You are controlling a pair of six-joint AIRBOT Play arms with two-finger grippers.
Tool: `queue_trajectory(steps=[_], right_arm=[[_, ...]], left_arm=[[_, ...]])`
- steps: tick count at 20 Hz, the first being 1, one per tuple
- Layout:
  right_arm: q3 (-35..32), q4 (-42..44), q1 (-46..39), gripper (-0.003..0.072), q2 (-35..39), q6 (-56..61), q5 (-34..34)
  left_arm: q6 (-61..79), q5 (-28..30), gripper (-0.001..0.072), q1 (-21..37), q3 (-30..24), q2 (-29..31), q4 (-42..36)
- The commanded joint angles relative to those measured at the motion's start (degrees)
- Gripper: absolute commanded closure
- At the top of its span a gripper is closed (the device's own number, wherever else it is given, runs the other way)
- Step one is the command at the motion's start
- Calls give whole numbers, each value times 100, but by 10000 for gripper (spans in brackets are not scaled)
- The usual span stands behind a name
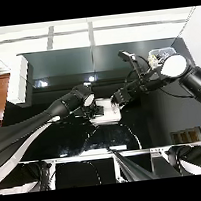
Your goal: Fold the box and place the chain.
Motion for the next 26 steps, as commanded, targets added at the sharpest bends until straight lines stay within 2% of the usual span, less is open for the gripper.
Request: queue_trajectory(steps=[1,2,3,5,8,10,11,12,13,16,18,22,25,26], right_arm=[[-181,74,17,660,4,17,-236],[-181,101,24,468,4,17,-249],[-181,101,24,224,4,17,-223],[-175,-74,-107,209,22,15,-175],[-177,-518,-981,210,74,15,-225],[-199,-1375,-1635,209,57,341,-734],[-282,-2059,-1902,209,39,1106,-1250],[-400,-2691,-2090,179,-9,1980,-1670],[-501,-3088,-2247,-21,-149,2529,-2004],[-437,-3132,-2597,-21,-946,3434,-2535],[-114,-3018,-2723,-21,-1585,3602,-2796],[1108,-2601,-2782,-21,-2944,3512,-2745],[1784,-1976,-2754,-12,-3501,3270,-2629],[1853,-2004,-2750,92,-3560,3270,-2551]], left_arm=[[2,2,681,4,7,-4,0],[0,0,681,4,7,-4,0],[0,0,681,4,7,-4,0],[0,0,681,4,7,-4,0],[2,2,681,4,7,-4,0],[0,2,681,4,7,-4,0],[0,0,681,4,7,-4,0],[2,0,681,4,7,-4,0],[2,0,681,4,7,-4,0],[0,-2,681,4,7,-4,-4],[0,-22,681,4,7,-4,-2],[2,-35,681,4,7,-4,-2],[0,-44,681,4,7,-4,-2],[2,-42,681,4,7,-4,-2]])
